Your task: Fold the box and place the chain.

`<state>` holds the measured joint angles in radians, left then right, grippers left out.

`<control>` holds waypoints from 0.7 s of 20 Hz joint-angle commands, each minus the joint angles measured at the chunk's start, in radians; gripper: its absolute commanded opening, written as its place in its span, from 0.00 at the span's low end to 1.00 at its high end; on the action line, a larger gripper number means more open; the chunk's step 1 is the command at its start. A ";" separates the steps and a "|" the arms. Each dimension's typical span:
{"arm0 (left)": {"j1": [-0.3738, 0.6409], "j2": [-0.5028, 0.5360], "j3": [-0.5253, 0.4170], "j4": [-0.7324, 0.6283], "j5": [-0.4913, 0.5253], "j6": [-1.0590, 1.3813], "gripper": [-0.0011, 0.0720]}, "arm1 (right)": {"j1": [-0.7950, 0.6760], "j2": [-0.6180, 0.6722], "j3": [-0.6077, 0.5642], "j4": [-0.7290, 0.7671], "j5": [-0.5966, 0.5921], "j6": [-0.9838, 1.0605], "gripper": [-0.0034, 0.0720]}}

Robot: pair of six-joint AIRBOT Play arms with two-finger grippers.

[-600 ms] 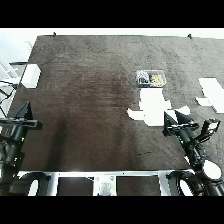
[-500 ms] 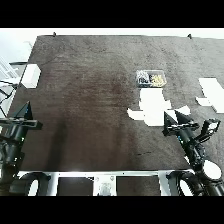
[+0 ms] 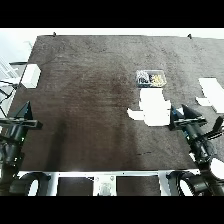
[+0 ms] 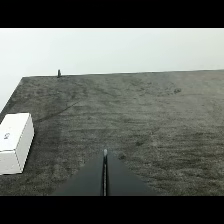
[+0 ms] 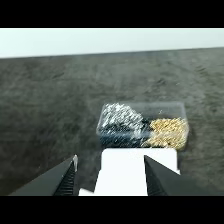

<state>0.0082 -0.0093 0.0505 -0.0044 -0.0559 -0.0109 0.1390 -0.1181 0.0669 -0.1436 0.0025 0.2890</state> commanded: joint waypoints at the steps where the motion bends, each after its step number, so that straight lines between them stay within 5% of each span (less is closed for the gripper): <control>1: 0.001 0.001 0.000 0.000 0.000 0.000 0.04 | -0.021 -0.092 0.094 0.006 -0.093 0.003 0.68; 4: 0.001 0.001 0.000 0.000 0.000 0.000 0.04 | -0.147 -0.312 0.205 0.022 -0.023 0.019 0.70; 8: 0.001 0.001 0.000 0.000 0.000 0.000 0.04 | -0.469 -0.699 0.395 -0.030 0.428 0.071 0.69; 12: 0.001 0.001 0.000 0.000 0.000 0.000 0.04 | -0.774 -0.997 0.683 -0.518 0.988 0.476 0.70; 14: 0.001 0.001 0.000 0.000 0.000 0.000 0.04 | -0.855 -1.061 0.832 -0.646 1.119 0.555 0.73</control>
